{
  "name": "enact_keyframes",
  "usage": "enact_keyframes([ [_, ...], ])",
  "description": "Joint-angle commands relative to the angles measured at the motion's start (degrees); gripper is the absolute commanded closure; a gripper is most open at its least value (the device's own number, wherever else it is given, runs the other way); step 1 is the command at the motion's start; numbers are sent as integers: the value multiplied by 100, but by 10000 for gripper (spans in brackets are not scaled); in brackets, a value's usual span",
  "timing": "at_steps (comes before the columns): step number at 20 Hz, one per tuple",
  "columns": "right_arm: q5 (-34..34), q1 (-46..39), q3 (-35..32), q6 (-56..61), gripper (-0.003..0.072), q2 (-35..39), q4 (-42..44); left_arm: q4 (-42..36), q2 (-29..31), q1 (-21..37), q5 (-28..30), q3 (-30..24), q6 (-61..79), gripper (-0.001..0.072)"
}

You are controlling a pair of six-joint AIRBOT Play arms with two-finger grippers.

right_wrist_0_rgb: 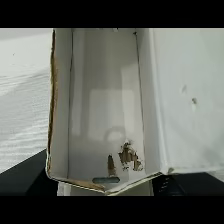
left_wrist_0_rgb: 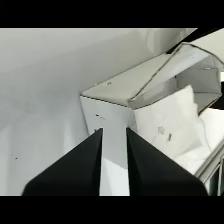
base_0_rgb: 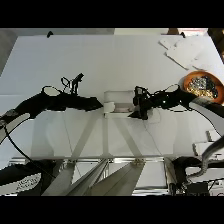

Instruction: Fold the box and place the chain.

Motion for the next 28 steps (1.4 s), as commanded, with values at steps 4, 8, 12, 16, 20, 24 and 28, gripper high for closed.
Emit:
enact_keyframes([
  [4, 2, 4, -2, 2, 167, 0, 4, -501, 0, -181, 90, -2, 356, 421],
  [8, 2, 4, -2, 2, 167, 0, 4, -597, 0, -330, 315, -2, 358, 410],
  [12, 2, 4, -2, 2, 167, 0, 4, -348, 2, -435, 284, -2, 350, 414],
  [16, 2, 4, -2, 2, 167, 0, 4, -70, 9, -439, 177, -2, 310, 414],
  [20, 2, 4, -2, 2, 167, 0, 4, -28, 9, -431, 208, -2, 310, 416],
  [24, 2, 4, -2, 2, 167, 0, 4, -31, 20, -251, 96, -2, 289, 436],
  [28, 2, 4, -2, 2, 167, 0, 4, -22, 168, -42, 39, -2, 293, 435],
])
